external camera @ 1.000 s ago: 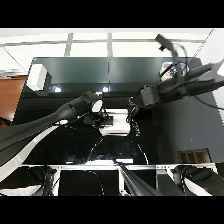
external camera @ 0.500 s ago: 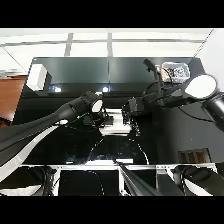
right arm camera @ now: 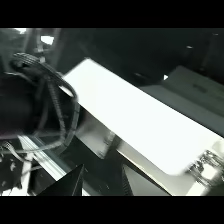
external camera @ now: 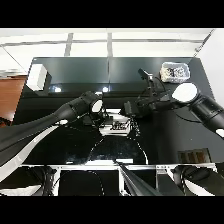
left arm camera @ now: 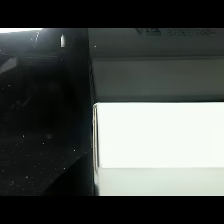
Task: Fold the box and place the chain.
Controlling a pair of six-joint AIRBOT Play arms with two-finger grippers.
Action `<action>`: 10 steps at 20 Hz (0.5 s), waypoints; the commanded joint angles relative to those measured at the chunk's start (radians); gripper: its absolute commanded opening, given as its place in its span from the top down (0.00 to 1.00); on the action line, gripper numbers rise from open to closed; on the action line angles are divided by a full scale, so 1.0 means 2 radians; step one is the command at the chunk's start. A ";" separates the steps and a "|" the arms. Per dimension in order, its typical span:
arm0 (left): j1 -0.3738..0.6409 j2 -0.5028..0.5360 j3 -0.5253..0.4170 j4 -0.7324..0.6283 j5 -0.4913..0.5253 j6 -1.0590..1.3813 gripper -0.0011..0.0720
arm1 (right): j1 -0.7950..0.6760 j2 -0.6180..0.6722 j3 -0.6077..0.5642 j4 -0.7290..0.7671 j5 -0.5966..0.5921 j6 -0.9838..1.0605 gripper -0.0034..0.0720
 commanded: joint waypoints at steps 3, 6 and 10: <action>0.000 0.000 0.000 0.000 0.001 0.000 0.95 | -0.090 0.068 -0.021 -0.115 0.092 -0.035 0.57; 0.000 0.000 0.000 -0.001 0.001 0.000 0.95 | -0.101 0.115 -0.114 -0.191 0.012 -0.104 0.57; 0.000 0.000 0.000 -0.001 0.001 0.000 0.95 | -0.074 0.104 -0.229 -0.142 -0.172 -0.256 0.00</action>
